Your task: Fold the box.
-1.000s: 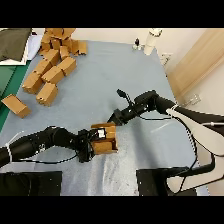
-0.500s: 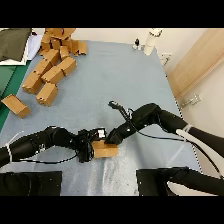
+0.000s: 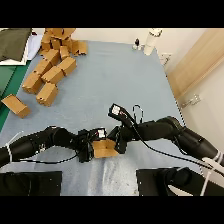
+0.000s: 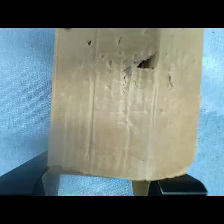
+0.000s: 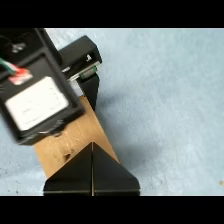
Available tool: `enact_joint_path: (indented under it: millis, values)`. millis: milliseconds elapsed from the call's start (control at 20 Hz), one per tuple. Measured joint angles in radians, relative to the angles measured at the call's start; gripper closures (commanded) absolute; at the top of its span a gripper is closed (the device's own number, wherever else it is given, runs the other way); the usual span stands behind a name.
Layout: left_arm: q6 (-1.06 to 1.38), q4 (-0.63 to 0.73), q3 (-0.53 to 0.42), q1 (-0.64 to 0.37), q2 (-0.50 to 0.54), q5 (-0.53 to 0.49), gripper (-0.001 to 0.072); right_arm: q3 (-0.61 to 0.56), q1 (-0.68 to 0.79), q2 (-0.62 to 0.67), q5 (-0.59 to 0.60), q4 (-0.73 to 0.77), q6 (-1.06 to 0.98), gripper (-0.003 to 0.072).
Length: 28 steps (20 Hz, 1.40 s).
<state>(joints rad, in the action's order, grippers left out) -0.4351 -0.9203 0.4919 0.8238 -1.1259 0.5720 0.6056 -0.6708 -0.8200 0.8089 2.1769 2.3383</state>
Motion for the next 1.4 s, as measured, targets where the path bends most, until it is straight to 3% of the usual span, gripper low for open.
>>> enact_joint_path:
  millis: [100, 250, 450, 750, 1100, 1200, 1250, 1400]
  values:
    - [0.000, 0.000, 0.000, 0.000, 0.000, 0.000, 0.0247, -0.011, -0.025, 0.031, 0.004, -0.030, 0.000, 0.0307]
    - [0.000, 0.000, 0.000, 0.000, 0.000, 0.000, 0.0248, -0.039, -0.057, 0.040, 0.033, -0.062, 0.033, 0.0162]
    - [0.000, 0.000, 0.000, 0.000, 0.000, 0.000, 0.0248, -0.070, -0.074, 0.027, 0.049, -0.100, 0.206, 0.0161]
    - [0.000, 0.000, 0.000, 0.000, 0.000, 0.000, 0.0247, -0.082, -0.080, 0.023, -0.032, -0.167, 0.413, 0.0161]
    - [0.000, 0.000, 0.000, 0.000, 0.000, 0.000, 0.0247, -0.083, -0.139, 0.024, -0.061, -0.190, 0.461, 0.0177]
    - [0.000, 0.000, 0.000, 0.000, 0.000, 0.000, 0.0247, -0.087, -0.157, 0.025, -0.062, -0.193, 0.452, 0.0147]
    - [0.000, 0.000, 0.000, 0.000, 0.000, 0.000, 0.0247, -0.093, -0.163, 0.025, -0.069, -0.198, 0.446, 0.0089]
    - [0.000, 0.000, 0.000, 0.000, 0.000, 0.000, 0.0247, -0.126, -0.173, 0.025, -0.125, -0.216, 0.435, 0.0091]
